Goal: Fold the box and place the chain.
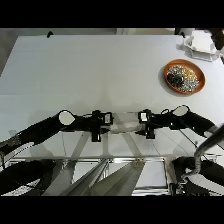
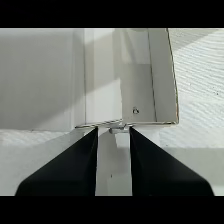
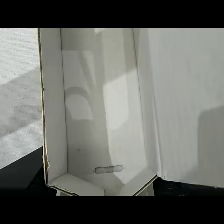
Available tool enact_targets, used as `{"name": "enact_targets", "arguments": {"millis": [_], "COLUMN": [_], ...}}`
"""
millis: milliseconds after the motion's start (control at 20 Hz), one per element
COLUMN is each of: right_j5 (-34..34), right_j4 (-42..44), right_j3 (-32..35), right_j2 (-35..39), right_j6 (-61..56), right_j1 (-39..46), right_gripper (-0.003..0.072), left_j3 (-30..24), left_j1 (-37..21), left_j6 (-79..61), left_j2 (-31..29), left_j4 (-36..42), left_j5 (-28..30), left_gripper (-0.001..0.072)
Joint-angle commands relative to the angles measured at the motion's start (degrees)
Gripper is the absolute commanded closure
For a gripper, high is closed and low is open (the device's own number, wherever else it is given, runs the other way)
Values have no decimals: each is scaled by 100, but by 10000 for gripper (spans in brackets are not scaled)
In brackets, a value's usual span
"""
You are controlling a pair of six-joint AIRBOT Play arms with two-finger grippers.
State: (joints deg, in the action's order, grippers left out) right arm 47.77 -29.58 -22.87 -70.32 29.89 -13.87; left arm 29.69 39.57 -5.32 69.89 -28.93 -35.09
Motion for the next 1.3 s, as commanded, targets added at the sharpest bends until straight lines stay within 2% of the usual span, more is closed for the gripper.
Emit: {"name": "enact_targets", "arguments": {"millis": [0,300,700,750,800,850,1150,1200,1250], "right_j5": [0,0,0,2,0,0,0,0,0], "right_j4": [2,0,2,2,2,2,2,2,2], "right_j3": [2,2,2,2,2,2,2,2,2], "right_j2": [4,4,4,4,4,4,4,4,4], "right_j6": [2,2,2,2,2,2,2,2,2], "right_j1": [0,0,0,0,0,0,0,0,0], "right_gripper": [270,270,270,270,270,270,270,270,270], "left_j3": [4,4,4,4,4,4,4,4,4], "left_j1": [59,463,496,516,516,516,516,516,516], "left_j6": [-4,-649,-647,-649,-647,-647,-734,-732,-730], "left_j2": [42,284,474,492,494,494,492,490,470], "left_j4": [31,761,761,776,778,879,1054,1056,1056], "left_j5": [210,850,1027,1034,1032,1054,1073,1071,1067], "left_gripper": [508,510,494,430,264,168,175,231,382]}}
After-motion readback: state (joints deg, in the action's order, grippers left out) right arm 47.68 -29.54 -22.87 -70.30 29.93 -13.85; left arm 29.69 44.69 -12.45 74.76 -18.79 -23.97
